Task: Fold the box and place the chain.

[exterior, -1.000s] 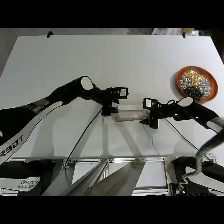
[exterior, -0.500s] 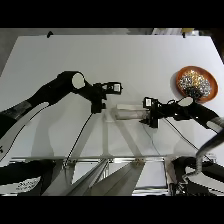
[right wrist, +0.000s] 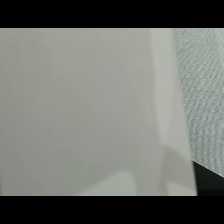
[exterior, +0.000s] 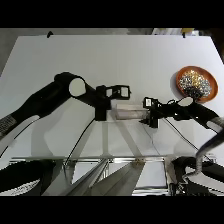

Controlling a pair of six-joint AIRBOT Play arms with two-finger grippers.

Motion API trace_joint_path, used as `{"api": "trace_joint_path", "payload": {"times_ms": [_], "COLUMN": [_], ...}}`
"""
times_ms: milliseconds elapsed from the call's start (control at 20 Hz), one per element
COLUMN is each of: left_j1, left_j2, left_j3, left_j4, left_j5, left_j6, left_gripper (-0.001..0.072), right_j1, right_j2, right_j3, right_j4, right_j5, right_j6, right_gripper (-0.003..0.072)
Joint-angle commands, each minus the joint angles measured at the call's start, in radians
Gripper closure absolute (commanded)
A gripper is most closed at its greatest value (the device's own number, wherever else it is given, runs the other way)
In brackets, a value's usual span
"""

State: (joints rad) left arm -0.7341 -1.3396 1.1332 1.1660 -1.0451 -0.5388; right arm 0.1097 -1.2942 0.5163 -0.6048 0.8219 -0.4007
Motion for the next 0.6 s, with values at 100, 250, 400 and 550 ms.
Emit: {"api": "trace_joint_path", "payload": {"times_ms": [100, 250, 400, 550], "left_j1": [-0.146, -0.133, -0.094, -0.053], "left_j2": [-0.017, -0.064, -0.121, -0.182], "left_j3": [0.001, 0.001, 0.001, 0.001], "left_j4": [-0.059, -0.057, -0.051, -0.051], "left_j5": [0.209, 0.321, 0.456, 0.559], "left_j6": [-0.013, -0.121, -0.254, -0.355], "left_gripper": [0.0706, 0.0707, 0.0708, 0.0708], "right_j1": [0.000, 0.000, 0.000, 0.000], "right_j2": [0.000, 0.000, 0.000, 0.000], "right_j3": [0.001, 0.001, 0.001, 0.001], "right_j4": [0.000, 0.000, 0.000, 0.000], "right_j5": [0.001, 0.001, 0.001, 0.002], "right_j6": [0.000, 0.000, 0.000, 0.000], "right_gripper": [0.0288, 0.0288, 0.0288, 0.0288]}}
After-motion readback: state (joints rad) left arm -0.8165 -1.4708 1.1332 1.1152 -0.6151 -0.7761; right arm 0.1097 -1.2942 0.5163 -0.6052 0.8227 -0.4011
